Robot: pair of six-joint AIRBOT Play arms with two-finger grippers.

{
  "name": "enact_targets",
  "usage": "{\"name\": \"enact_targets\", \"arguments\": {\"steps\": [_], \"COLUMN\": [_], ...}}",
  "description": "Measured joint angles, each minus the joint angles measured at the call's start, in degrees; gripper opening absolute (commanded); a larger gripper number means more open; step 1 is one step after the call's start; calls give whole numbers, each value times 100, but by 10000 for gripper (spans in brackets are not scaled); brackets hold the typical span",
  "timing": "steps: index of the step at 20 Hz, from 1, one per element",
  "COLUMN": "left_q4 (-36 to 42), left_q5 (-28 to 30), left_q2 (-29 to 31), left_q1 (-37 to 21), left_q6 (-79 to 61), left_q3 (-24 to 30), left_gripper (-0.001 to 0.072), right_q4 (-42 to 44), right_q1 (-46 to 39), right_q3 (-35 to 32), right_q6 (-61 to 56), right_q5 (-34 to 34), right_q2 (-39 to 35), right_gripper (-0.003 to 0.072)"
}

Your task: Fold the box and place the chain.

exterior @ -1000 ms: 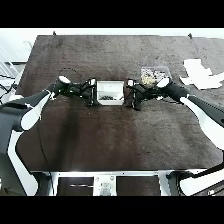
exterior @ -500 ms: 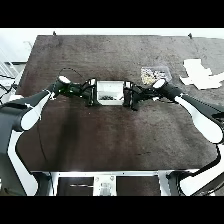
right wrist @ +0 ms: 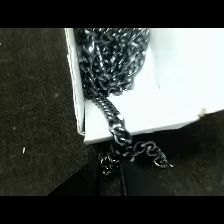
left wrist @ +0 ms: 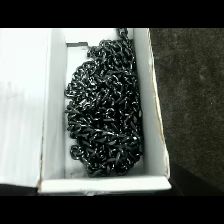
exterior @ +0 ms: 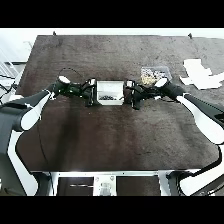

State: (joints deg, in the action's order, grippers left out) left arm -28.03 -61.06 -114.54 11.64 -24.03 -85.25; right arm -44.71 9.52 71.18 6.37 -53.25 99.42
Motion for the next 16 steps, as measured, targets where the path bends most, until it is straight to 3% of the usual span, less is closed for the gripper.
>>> {"name": "enact_targets", "arguments": {"steps": [6,10,15,16], "left_q4": [0,0,0,0], "left_q5": [-2,-2,-2,-2], "left_q2": [0,0,-2,0], "left_q1": [0,0,0,0], "left_q6": [0,0,-2,0], "left_q3": [0,0,0,0], "left_gripper": [623,623,623,623], "right_q4": [13,466,861,879], "right_q1": [-37,74,450,533], "right_q3": [0,59,109,111], "right_q6": [-107,-127,-229,-262], "right_q5": [-238,-304,120,223], "right_q2": [-732,-1204,-1198,-1119], "right_gripper": [12,13,13,82]}}
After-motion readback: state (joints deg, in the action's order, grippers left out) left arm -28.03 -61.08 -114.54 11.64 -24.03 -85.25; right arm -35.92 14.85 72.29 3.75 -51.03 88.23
